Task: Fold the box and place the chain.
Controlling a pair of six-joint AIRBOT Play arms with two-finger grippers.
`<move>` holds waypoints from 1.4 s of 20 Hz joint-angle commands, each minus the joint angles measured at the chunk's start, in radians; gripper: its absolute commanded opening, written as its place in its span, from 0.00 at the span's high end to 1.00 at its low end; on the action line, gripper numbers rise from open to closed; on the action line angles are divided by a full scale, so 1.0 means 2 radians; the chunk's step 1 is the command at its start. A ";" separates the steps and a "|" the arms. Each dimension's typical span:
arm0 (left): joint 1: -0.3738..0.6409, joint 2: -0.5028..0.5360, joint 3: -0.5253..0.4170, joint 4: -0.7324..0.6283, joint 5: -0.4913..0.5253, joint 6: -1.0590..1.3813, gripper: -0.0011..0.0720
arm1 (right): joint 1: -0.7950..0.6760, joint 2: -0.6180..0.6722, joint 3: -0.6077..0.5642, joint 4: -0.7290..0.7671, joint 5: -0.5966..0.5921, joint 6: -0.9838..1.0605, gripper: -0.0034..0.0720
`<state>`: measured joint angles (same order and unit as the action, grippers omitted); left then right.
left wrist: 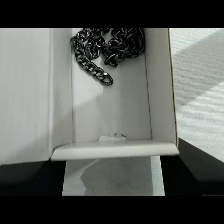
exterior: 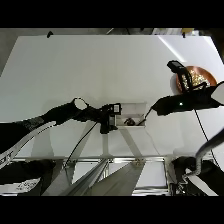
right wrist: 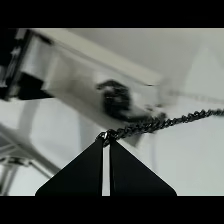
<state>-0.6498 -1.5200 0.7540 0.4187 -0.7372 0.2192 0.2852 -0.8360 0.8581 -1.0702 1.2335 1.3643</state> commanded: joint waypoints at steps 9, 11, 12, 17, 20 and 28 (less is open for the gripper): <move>0.000 0.000 0.000 0.000 0.000 0.000 0.64 | 0.156 -0.018 -0.006 0.054 -0.117 -0.002 0.94; 0.000 0.000 0.000 0.000 0.000 0.000 0.64 | 0.156 -0.043 -0.009 0.049 -0.116 -0.002 0.94; 0.000 0.000 0.000 0.000 0.000 0.000 0.64 | 0.156 -0.056 -0.010 0.046 -0.116 -0.002 0.94; 0.000 0.000 0.000 0.000 0.000 0.000 0.64 | 0.155 -0.107 -0.010 0.023 -0.120 -0.002 0.84; 0.000 0.000 0.000 0.000 0.000 0.000 0.64 | 0.133 -0.101 0.001 0.025 -0.117 -0.002 0.78; 0.000 0.000 0.000 0.000 0.000 0.000 0.64 | -0.043 -0.093 0.051 -0.099 -0.101 0.007 0.94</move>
<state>-0.6498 -1.5200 0.7540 0.4191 -0.7372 0.2192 0.3111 -1.0142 0.9447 -1.1217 1.0344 1.3567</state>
